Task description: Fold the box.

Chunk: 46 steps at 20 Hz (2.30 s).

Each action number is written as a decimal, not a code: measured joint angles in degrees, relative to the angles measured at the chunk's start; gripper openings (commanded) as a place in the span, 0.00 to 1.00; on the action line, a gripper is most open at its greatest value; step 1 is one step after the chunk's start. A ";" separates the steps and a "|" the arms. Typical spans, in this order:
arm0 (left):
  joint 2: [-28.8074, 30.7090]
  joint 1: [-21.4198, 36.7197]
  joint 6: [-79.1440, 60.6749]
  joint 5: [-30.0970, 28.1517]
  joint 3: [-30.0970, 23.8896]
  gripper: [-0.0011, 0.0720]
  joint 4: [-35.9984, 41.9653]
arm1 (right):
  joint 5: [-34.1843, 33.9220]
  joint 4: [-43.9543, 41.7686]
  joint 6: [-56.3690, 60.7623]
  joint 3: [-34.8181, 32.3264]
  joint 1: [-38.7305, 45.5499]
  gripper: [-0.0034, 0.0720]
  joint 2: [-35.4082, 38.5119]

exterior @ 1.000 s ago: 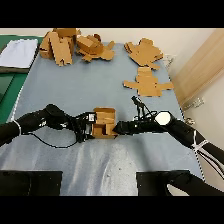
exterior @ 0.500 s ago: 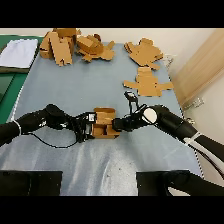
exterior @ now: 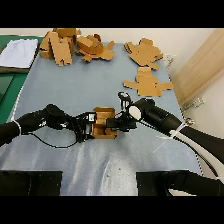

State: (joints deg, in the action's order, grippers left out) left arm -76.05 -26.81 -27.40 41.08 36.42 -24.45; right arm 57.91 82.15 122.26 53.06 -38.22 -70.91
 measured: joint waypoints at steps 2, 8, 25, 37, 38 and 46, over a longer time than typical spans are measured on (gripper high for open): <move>0.00 0.00 0.00 0.00 0.00 0.57 0.02 | 1.62 1.07 2.12 0.63 -0.70 0.53 -0.81; 0.00 0.00 0.00 0.00 0.00 0.57 0.02 | 4.04 2.93 7.45 1.57 -2.89 0.53 -4.17; 0.00 0.00 0.00 -0.02 0.00 0.57 0.00 | 10.01 6.05 12.13 9.44 -4.00 0.16 -14.32; 0.00 0.00 0.02 -0.04 0.00 0.57 0.02 | 11.13 7.89 10.80 9.53 -4.00 0.59 -14.67; 0.00 0.00 0.02 -0.04 0.00 0.57 0.02 | 10.82 7.76 10.78 9.55 -4.00 0.59 -14.53; 0.00 0.00 0.00 -0.04 0.00 0.57 0.00 | 10.71 5.92 10.58 10.75 -3.93 0.58 -8.63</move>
State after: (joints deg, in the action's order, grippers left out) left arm -76.05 -26.81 -27.40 41.04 36.42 -24.45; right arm 68.62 88.07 132.84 63.81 -42.15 -79.55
